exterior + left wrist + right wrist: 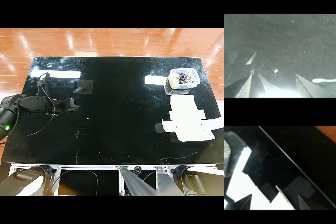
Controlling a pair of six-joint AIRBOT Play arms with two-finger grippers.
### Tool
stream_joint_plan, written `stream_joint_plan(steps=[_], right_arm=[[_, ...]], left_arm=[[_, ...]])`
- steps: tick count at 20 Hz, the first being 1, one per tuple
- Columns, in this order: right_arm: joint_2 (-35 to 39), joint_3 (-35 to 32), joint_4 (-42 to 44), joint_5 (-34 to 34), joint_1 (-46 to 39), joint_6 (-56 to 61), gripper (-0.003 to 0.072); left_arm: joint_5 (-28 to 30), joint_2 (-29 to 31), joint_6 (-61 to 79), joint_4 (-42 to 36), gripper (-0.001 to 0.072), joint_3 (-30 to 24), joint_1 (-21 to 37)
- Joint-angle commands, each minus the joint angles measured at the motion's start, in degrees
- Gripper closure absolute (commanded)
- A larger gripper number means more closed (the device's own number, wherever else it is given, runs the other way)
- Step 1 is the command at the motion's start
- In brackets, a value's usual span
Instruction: Fold the box and place the chain.
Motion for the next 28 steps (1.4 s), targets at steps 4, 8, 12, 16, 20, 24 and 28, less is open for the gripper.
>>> stream_joint_plan(steps=[4, 8, 12, 16, 20, 24, 28], right_arm=[[-14.75, 7.02, -4.33, 11.74, 4.72, -2.32, -0.0034], [-17.05, 7.74, -8.79, 13.68, 9.92, -2.08, -0.0034], [-17.4, 7.74, -9.53, 14.47, 12.09, -1.42, -0.0034], [-17.4, 7.69, -11.39, 14.88, 14.67, -0.5, -0.0034], [-17.31, 7.58, -12.33, 15.34, 17.44, -0.48, 0.0447], [-16.02, 7.56, -11.85, 17.0, 20.37, -3.26, 0.0646], [-11.85, 5.03, -5.6, 16.79, 25.59, -3.21, 0.0646]], left_arm=[[0.31, -0.2, -1.03, -2.05, 0.0084, 0.07, -0.07], [0.35, -0.2, -1.03, -2.89, 0.0084, 0.07, -0.07], [0.81, -0.2, -1.03, -2.91, 0.0084, 0.07, -0.07], [0.87, -0.22, -1.03, -2.93, 0.0084, 0.07, -0.09], [2.12, -0.22, -1.03, -2.91, 0.0084, 0.07, -0.07], [1.97, -0.22, -1.01, -2.69, 0.0085, 0.07, -0.07], [1.42, -0.22, -0.94, -2.64, 0.0107, 0.07, -0.07]])
